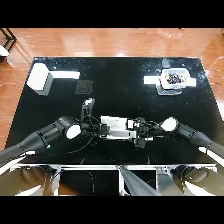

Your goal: Fold the box and place the chain.

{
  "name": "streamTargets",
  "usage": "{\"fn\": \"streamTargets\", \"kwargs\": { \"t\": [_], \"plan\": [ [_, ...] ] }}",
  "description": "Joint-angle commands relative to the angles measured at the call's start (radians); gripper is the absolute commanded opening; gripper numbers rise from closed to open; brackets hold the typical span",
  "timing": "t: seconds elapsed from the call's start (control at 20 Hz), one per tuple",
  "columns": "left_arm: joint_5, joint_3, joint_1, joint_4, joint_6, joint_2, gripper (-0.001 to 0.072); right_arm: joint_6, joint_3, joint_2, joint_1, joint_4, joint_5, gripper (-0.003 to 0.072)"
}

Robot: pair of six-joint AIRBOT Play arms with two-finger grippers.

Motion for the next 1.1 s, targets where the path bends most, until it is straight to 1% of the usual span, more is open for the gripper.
{"fn": "streamTargets", "kwargs": {
  "t": [0.0,0.1,0.2,0.35,0.45,0.55,0.7,0.75,0.8,0.85,0.9,1.05],
  "plan": [
    [-0.045,0.039,-0.024,0.082,-0.058,-0.039,0.0557,0.0,0.0,0.0,0.0,0.0,0.0,0.0309],
    [-0.139,0.102,-0.026,0.106,-0.067,-0.093,0.0557,0.0,0.0,0.0,0.0,0.0,0.0,0.0309],
    [-0.223,0.172,-0.041,0.166,-0.096,-0.145,0.0557,0.0,0.0,0.0,0.0,0.0,0.0,0.0309],
    [-0.33,0.254,-0.061,0.262,-0.163,-0.204,0.0557,0.0,0.0,0.0,0.0,0.0,0.01,0.0309],
    [-0.377,0.286,-0.061,0.265,-0.163,-0.224,0.0556,0.0,0.0,0.0,0.0,0.0,0.012,0.0309],
    [-0.379,0.297,-0.061,0.265,-0.163,-0.224,0.044,0.0,0.0,0.0,0.0,0.0,0.012,0.0309],
    [-0.38,0.305,-0.061,0.26,-0.163,-0.224,0.0434,0.0,0.0,0.0,0.0,-0.002,0.012,0.0309],
    [-0.381,0.305,-0.061,0.259,-0.167,-0.225,0.0399,0.0,0.0,0.0,0.0,-0.003,0.012,0.0309],
    [-0.38,0.305,-0.061,0.259,-0.173,-0.224,0.0397,0.0,0.0,0.0,0.0,-0.003,0.012,0.0309],
    [-0.38,0.305,-0.061,0.254,-0.176,-0.225,0.0372,0.0,0.0,0.0,0.0,-0.003,0.012,0.0309],
    [-0.38,0.305,-0.061,0.253,-0.177,-0.225,0.0325,0.0,0.0,0.0,0.0,-0.003,0.012,0.0309],
    [-0.38,0.305,-0.061,0.228,-0.177,-0.231,0.0317,0.0,0.0,0.0,0.0,-0.003,0.012,0.0309]
  ]
}}
